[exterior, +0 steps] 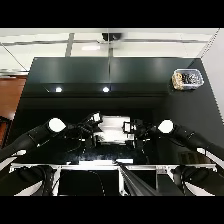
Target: Fold the box and place the chain.
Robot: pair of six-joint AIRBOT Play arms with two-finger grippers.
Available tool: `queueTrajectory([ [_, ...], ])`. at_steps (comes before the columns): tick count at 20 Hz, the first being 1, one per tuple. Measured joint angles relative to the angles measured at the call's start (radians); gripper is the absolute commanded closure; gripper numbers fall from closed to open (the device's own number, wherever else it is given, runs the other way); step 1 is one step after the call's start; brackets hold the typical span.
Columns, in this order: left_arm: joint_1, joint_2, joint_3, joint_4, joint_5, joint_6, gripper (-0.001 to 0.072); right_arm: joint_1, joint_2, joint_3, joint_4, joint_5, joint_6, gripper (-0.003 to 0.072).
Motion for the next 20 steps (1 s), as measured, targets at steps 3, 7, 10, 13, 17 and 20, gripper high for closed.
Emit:
queueTrajectory([
  [3,0.000,-0.001,0.000,0.003,-0.006,0.003,0.0585,0.000,0.000,0.000,0.000,0.000,0.000,0.0506],
  [7,0.018,0.028,0.021,0.054,-0.047,-0.037,0.0684,0.000,0.000,0.000,0.000,0.000,0.000,0.0505],
  [10,0.088,0.116,0.046,0.203,-0.089,-0.220,0.0684,0.000,0.000,0.000,0.000,0.000,0.000,0.0505],
  [13,0.228,0.223,0.056,0.375,-0.140,-0.499,0.0684,0.000,0.000,0.000,0.000,0.000,0.000,0.0506],
  [17,0.465,0.271,0.029,0.479,-0.252,-0.953,0.0684,0.000,0.000,0.000,0.000,0.000,0.000,0.0505],
  [20,0.578,0.232,-0.035,0.448,-0.364,-1.121,0.0684,0.000,0.000,0.000,0.000,0.000,0.000,0.0505],
])
